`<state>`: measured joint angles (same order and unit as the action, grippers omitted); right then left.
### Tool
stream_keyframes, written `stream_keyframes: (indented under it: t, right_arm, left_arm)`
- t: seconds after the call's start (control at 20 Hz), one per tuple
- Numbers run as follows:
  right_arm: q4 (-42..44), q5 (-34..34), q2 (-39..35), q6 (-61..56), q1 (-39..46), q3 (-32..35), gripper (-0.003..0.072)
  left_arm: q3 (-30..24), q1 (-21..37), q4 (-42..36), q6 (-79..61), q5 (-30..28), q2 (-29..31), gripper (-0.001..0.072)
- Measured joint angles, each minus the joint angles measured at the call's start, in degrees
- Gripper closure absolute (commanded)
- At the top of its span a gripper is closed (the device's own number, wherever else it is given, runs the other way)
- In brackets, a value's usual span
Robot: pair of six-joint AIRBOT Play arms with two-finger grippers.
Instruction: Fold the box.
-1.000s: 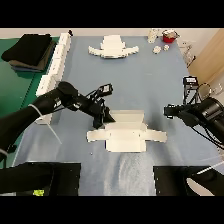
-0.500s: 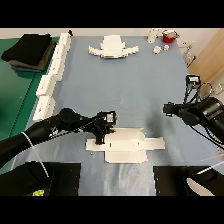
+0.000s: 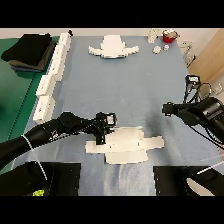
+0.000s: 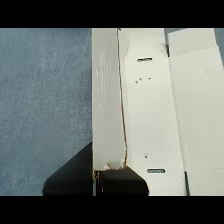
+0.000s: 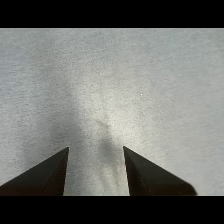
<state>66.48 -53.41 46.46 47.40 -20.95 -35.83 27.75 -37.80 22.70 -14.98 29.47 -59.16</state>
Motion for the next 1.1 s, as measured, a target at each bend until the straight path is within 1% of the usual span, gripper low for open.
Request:
stream_keyframes:
  t: [0.1,0.3,0.45,0.55,0.75,0.9,1.0,1.1]
  right_arm:
    - [0.15,-0.02,-0.02,0.0,0.0,0.0,0.0166]
    - [0.85,-0.02,0.0,-0.02,0.0,0.0,0.0166]
    - [1.2,0.0,0.0,-0.02,0.0,0.0,0.0166]
    - [1.42,0.0,0.0,-0.02,0.0,0.0,0.0166]
    - [1.88,0.04,0.0,-0.04,0.0,0.0,0.0166]
    - [2.08,0.15,0.0,-0.04,0.0,0.0,0.0166]
    - [2.08,0.22,0.0,-0.02,0.0,0.0,0.0166]
    - [2.12,0.22,0.0,-0.04,0.0,0.0,0.0166]
  left_arm:
    - [0.59,0.0,0.07,-0.04,0.31,0.68,0.0696]
    - [2.12,-0.11,-0.02,-3.78,-1.95,4.46,0.07]
    - [1.05,-1.18,-0.07,-6.29,-3.37,7.19,0.0702]
    - [-1.22,-3.43,-0.07,-7.08,-6.97,8.66,0.0702]
    - [-6.67,-11.1,-0.15,-7.78,-18.82,10.34,0.0702]
    - [-9.46,-16.68,-0.17,-6.6,-26.69,10.67,0.0701]
    - [-10.67,-18.86,-0.17,-4.72,-30.05,10.78,0.0699]
    - [-11.32,-20.02,-0.13,-3.32,-31.87,10.82,0.0697]
